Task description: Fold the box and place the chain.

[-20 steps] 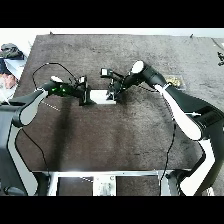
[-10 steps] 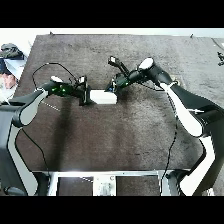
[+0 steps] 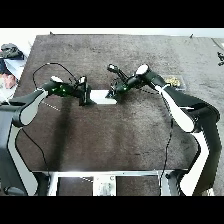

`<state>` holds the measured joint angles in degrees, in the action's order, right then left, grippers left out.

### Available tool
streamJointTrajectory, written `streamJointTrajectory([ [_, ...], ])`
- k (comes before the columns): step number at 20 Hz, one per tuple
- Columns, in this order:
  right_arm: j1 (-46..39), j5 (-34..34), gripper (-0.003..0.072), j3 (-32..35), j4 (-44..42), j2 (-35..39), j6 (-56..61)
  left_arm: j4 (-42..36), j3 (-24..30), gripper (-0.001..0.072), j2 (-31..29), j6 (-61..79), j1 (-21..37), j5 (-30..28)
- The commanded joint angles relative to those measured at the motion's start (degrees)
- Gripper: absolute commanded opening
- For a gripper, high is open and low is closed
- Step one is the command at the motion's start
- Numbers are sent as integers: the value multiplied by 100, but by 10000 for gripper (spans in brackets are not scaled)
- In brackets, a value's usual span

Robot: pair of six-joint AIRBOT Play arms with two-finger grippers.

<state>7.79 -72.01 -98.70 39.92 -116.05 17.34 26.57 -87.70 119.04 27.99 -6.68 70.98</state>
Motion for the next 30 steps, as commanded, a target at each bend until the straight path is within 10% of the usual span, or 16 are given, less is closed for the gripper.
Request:
streamJointTrajectory([
  [1, 0, 39, -15, 2, 262, -50, 48, -4, -2, 461, 0, -11, 7, -4],
  [13, -37, 87, -17, 846, -1086, 2557, -7, -4, -2, 461, 0, -11, 7, -4],
  [21, -52, 5685, -16, 5897, -1537, 6535, 52, -4, -2, 461, 0, -11, 7, 2],
  [27, -52, 6605, -16, 7860, -1532, 8030, 52, -160, -2, 457, 0, -13, 7, 7],
  [29, -52, 6603, -16, 7930, -1534, 8107, 52, -289, -4, 11, -50, -181, 11, 90],
  [30, -52, 6603, -16, 7923, -1534, 8107, 52, -354, -48, 12, -114, -247, 13, 72],
])
